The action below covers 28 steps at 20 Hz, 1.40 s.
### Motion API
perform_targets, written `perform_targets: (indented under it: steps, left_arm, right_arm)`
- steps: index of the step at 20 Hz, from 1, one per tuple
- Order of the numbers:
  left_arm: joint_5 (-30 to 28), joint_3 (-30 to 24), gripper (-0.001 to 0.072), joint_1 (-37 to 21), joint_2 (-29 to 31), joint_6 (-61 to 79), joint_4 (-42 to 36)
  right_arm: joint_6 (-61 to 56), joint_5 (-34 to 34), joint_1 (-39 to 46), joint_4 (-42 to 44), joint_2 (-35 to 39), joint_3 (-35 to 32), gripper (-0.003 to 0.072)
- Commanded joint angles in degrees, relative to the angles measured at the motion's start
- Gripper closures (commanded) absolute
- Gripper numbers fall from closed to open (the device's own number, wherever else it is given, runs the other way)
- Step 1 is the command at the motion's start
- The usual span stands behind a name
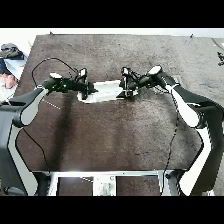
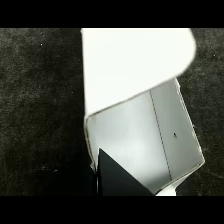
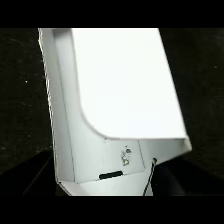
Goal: Fold the box and place the chain.
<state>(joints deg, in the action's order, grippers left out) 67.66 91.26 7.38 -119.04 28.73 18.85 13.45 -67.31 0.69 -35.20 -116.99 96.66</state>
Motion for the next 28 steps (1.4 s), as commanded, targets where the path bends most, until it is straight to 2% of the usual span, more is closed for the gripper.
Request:
perform_targets:
  steps: [1, 23, 28]
  left_arm:
    - [-0.2, 0.0, 0.0696, 0.0, 0.0, 0.0, 0.0]
    - [-0.2, 0.0, 0.0696, 0.0, 0.0, 0.0, 0.0]
    - [-0.2, 0.0, 0.0696, 0.0, 0.0, 0.0, 0.0]
  right_arm:
    - [-0.8, -2.1, 0.0, 0.1, -1.1, 0.3, 0.0084]
    - [0.8, 0.5, -1.1, 0.7, -2.8, 0.4, 0.0086]
    - [1.6, 0.9, -2.3, -3.2, -2.8, 0.5, 0.0086]
